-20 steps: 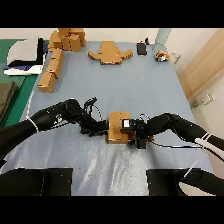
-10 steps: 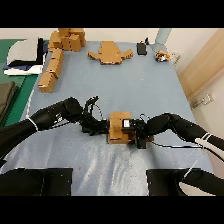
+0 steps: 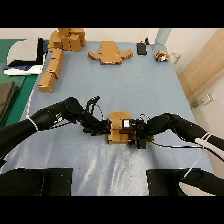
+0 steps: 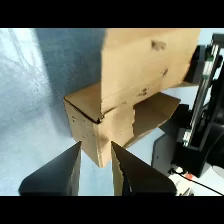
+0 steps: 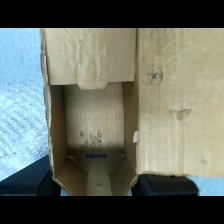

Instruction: Fold the box.

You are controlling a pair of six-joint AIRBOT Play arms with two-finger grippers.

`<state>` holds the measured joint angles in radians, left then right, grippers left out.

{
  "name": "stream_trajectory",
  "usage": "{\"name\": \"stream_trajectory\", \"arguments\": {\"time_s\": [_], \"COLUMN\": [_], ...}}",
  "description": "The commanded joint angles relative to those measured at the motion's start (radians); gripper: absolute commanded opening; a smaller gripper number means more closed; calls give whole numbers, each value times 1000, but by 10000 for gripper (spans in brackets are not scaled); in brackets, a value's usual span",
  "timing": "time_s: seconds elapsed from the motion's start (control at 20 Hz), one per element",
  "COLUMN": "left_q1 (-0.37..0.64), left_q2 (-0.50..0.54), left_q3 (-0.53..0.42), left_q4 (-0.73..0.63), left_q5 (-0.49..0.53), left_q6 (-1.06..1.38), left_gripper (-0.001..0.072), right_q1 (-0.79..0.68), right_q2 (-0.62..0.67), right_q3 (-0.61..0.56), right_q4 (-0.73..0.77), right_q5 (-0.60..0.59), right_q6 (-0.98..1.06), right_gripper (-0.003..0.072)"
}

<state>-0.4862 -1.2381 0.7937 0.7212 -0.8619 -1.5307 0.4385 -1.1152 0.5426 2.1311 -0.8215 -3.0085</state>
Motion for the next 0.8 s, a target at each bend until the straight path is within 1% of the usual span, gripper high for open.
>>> {"name": "stream_trajectory", "arguments": {"time_s": [0.0, 0.15, 0.35, 0.45, 0.6, 0.65, 0.7, 0.75], "left_q1": [2, 0, -13, -19, -19, -19, -19, -19], "left_q2": [0, 0, -1, -1, -2, -3, -2, -2], "left_q3": [0, 0, 0, 0, 0, 0, 0, 0], "left_q4": [67, 57, -31, -42, -40, -33, -22, -12], "left_q5": [-13, -8, 31, 70, 85, 87, 82, 70], "left_q6": [-42, -41, 22, 26, 28, 27, 27, 26], "left_gripper": [286, 287, 288, 288, 289, 323, 386, 386], "right_q1": [0, 0, 0, 0, 0, 0, 0, 0], "right_q2": [1, 1, 1, 1, 1, 1, 1, 1], "right_q3": [0, 0, 0, 0, 0, 0, 0, 0], "right_q4": [0, 0, 0, 0, 0, 0, 0, 0], "right_q5": [1, 1, 1, 1, 1, 1, 1, 1], "right_q6": [0, 0, 0, 0, 0, 0, 0, 0], "right_gripper": [432, 432, 432, 432, 432, 432, 432, 432]}}
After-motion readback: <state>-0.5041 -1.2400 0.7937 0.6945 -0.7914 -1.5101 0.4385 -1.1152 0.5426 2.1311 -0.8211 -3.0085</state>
